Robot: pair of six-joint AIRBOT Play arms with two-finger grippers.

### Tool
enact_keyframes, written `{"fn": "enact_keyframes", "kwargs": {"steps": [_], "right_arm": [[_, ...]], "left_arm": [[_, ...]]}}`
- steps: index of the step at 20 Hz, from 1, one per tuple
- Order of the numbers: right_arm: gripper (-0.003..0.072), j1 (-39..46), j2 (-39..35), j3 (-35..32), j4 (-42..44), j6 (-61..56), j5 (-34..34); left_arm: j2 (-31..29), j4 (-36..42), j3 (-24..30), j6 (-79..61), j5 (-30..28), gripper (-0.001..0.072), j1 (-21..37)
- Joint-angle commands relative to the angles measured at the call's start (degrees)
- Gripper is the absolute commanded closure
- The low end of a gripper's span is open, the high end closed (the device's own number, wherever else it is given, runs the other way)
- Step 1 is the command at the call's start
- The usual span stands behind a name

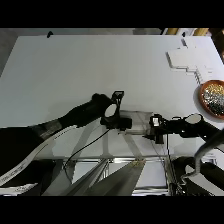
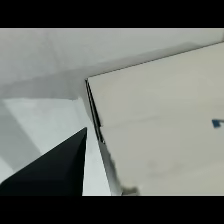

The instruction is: Fold the box and place the chain.

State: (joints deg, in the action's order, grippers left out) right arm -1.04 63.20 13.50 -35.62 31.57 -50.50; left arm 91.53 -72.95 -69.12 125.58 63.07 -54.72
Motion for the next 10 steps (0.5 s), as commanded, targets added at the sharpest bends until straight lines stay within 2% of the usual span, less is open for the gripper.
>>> {"fn": "enact_keyframes", "kwargs": {"steps": [1, 4, 10], "right_arm": [[0.0346, 0.0, 0.0, 0.1, 0.0, 0.0, 0.0], [0.0346, 0.0, 0.0, 0.1, 0.0, 0.0, 0.0], [0.0346, 0.0, 0.0, 0.1, 0.0, 0.0, 0.0]], "left_arm": [[3.8, -5.6, -6.8, 8.8, 9.9, 0.0432, -1.1], [5.3, -6.6, -8.6, 12.4, 12.8, 0.0442, -1.2], [7.7, -7.3, -8.8, 15.1, 10.3, 0.0448, -3.7]]}}
